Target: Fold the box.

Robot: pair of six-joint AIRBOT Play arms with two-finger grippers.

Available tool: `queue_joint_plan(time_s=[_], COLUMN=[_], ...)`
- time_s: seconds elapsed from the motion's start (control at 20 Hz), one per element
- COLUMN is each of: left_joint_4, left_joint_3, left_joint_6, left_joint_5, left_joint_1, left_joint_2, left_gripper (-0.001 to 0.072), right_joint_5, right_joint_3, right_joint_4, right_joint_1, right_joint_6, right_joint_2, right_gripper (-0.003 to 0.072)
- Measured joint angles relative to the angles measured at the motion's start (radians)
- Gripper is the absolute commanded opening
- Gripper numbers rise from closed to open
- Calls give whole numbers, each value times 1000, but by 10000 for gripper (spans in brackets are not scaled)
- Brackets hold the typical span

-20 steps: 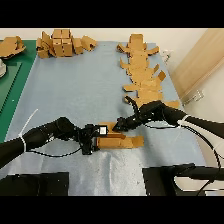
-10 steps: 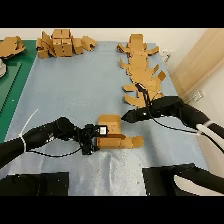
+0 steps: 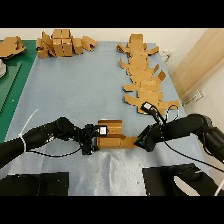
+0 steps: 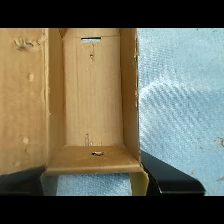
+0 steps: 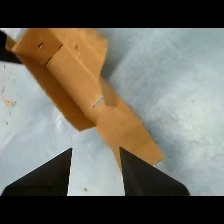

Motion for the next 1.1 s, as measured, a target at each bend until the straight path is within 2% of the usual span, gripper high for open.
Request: queue_joint_plan(time_s=[0.1,0.65,0.85,1.1], left_joint_4=[0,0,0,-1], left_joint_3=[0,0,0,0], left_joint_6=[0,1,2,-4], left_joint_5=[0,-2,-3,-3], left_joint_1=[0,0,0,0], left_joint_2=[0,0,0,0], left_gripper=[513,512,512,512], right_joint_5=[37,363,413,419], right_joint_3=[-21,-45,-45,-46], right_joint_4=[-18,-57,-55,-137], right_joint_1=[31,225,260,278], right_joint_6=[-55,-375,-404,-417], right_joint_2=[4,-225,-250,-257], right_gripper=[525,526,525,525])
